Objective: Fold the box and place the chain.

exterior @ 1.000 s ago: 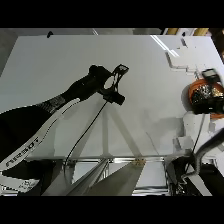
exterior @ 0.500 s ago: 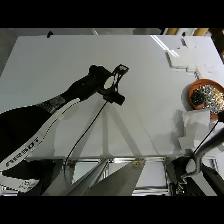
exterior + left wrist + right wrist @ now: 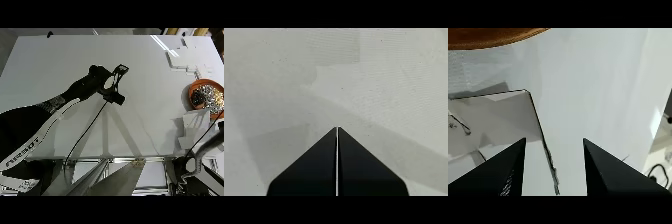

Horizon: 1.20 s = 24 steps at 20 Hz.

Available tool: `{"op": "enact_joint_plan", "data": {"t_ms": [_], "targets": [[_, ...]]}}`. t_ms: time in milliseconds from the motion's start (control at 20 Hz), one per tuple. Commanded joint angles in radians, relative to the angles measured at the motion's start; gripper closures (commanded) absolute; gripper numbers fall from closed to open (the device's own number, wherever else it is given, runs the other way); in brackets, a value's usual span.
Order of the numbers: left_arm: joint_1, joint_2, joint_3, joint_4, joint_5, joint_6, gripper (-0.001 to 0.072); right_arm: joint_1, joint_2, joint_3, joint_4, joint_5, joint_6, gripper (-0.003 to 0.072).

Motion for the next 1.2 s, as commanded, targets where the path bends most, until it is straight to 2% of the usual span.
{"op": "enact_joint_plan", "data": {"t_ms": [0, 100, 150, 200, 300, 450, 600, 700, 900, 1000, 1100, 1150], "targets": [[-0.001, 0.0, 0.0, 0.0, 0.0, 0.0, 0.07, -0.007, -0.049, 0.0, -0.005, 0.026, -0.002, 0.0366], [0.0, 0.0, 0.0, 0.0, 0.0, 0.0, 0.07, -0.006, -0.072, 0.0, -0.006, 0.063, 0.005, 0.0465], [-0.001, 0.0, 0.0, 0.0, 0.0, 0.0, 0.07, -0.004, -0.072, 0.001, -0.005, 0.061, 0.015, 0.0625], [0.0, 0.0, 0.0, 0.0, 0.0, 0.0, 0.07, 0.007, -0.066, 0.001, -0.004, 0.07, 0.015, 0.067], [-0.001, 0.0, 0.0, 0.0, 0.0, 0.0, 0.07, 0.068, -0.032, 0.001, 0.033, 0.115, 0.025, 0.067], [0.0, 0.0, 0.0, 0.0, 0.007, 0.0, 0.07, 0.201, 0.024, 0.001, 0.306, 0.193, 0.026, 0.0671], [0.0, 0.0, 0.0, 0.0, 0.008, 0.0, 0.07, 0.372, 0.093, 0.0, 0.375, 0.242, 0.025, 0.0672], [0.0, 0.0, 0.0, 0.0, 0.007, 0.0, 0.07, 0.447, 0.165, -0.003, 0.437, 0.242, 0.051, 0.0672], [0.0, 0.0, 0.0, 0.0, 0.004, 0.003, 0.07, 0.506, 0.344, -0.066, 0.624, 0.207, 0.077, 0.0672], [0.004, 0.002, 0.0, 0.0, -0.041, 0.077, 0.0694, 0.525, 0.428, -0.121, 0.684, 0.203, 0.084, 0.0671], [0.02, 0.024, -0.001, -0.007, -0.159, 0.246, 0.0576, 0.55, 0.492, -0.163, 0.715, 0.205, 0.084, 0.0671], [0.039, 0.055, -0.006, -0.04, -0.185, 0.307, 0.0559, 0.564, 0.513, -0.176, 0.718, 0.205, 0.083, 0.0671]]}}
